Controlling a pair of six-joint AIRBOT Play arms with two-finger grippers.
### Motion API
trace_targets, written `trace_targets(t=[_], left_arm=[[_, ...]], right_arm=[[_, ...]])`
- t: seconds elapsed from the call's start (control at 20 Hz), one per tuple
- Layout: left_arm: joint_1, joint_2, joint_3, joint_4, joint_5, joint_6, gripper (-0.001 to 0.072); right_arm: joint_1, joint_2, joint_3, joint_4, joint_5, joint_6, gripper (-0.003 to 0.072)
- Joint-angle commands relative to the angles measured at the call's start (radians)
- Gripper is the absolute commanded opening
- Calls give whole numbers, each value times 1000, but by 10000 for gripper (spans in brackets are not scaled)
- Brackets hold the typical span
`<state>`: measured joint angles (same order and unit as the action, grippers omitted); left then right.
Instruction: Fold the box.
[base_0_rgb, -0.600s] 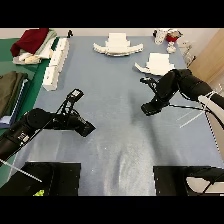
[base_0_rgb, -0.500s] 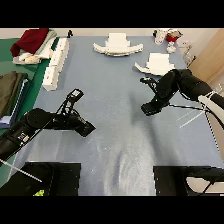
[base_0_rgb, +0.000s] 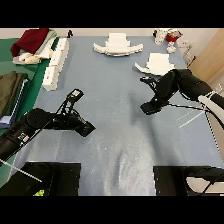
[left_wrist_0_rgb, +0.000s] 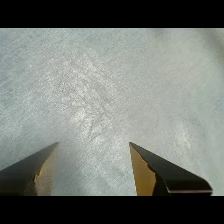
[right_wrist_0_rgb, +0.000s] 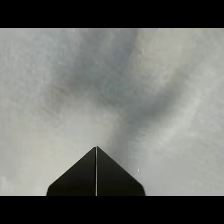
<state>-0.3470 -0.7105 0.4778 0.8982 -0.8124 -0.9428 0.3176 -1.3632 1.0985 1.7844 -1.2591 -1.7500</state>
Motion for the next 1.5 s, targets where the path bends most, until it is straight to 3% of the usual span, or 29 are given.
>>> trace_targets(t=[0.0, 0.3, 0.5, 0.7, 0.85, 0.9, 0.95, 1.0, 1.2, 1.45], left_arm=[[-1, -1, 0, 0, 0, 0, 701], [-1, -1, 0, -12, 10, 0, 701], [-1, -1, 0, -99, 79, 0, 701], [0, -1, 0, -179, 120, -2, 701], [-1, -8, 0, -185, 177, -73, 700], [-1, -13, 0, -184, 204, -93, 680], [-1, -19, 0, -183, 226, -125, 498], [-1, -30, 0, -186, 243, -132, 414], [-1, -94, 0, -218, 256, -152, 416], [-1, -171, 0, -256, 255, -158, 417]], right_arm=[[0, -1, 1, 75, 66, 7, 5], [0, -2, 1, 356, 136, 85, 6], [1, -3, 0, 364, 150, 187, 6], [-45, -36, 32, 255, 282, 271, 20], [-238, -118, 222, 154, 230, 329, 312], [-324, -157, 304, 151, 228, 329, 325], [-405, -200, 386, 152, 223, 329, 325], [-486, -255, 480, 157, 200, 330, 325], [-661, -489, 779, 179, 66, 348, 324], [-678, -704, 971, 275, 63, 348, 325]])
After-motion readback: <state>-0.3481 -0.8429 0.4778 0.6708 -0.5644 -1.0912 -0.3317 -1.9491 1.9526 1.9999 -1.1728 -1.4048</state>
